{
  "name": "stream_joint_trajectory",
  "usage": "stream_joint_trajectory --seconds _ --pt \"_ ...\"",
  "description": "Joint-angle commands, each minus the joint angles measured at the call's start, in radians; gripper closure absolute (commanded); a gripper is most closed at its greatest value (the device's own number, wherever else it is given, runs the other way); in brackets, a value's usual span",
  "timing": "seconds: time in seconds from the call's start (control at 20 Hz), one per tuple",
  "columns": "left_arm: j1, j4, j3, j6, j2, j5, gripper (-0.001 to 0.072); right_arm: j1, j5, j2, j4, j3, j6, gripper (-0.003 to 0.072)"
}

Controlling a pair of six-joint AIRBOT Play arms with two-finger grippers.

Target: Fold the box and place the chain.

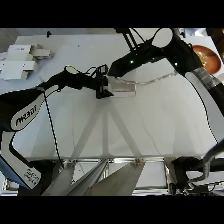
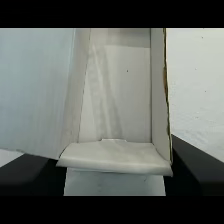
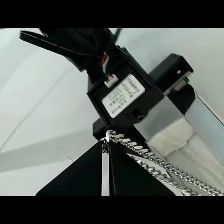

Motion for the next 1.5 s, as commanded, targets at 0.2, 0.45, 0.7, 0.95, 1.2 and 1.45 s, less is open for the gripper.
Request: stream_joint_trajectory --seconds 0.2,0.45,0.7,0.95,1.2,1.45 --pt "0.000 0.001 0.001 0.002 -0.001 0.001 0.0314 0.017 -0.038 -0.001 0.102 0.000 -0.061 0.0676" --pt "0.000 0.001 0.001 0.002 -0.001 0.001 0.0314 0.006 0.031 -0.005 -0.154 0.000 0.023 0.0675" --pt "0.000 0.001 0.001 0.002 -0.001 0.001 0.0314 -0.029 0.048 -0.005 -0.213 0.000 0.032 0.0675" --pt "0.000 0.001 0.001 0.002 -0.001 0.001 0.0314 -0.029 0.035 -0.043 -0.248 0.000 0.028 0.0675" --pt "0.000 0.001 0.001 0.002 -0.001 0.001 0.0314 -0.006 0.039 -0.149 -0.248 0.000 0.029 0.0675" --pt "0.000 0.001 0.001 0.002 -0.001 0.001 0.0314 0.011 0.118 -0.177 -0.247 0.000 0.034 0.0669"
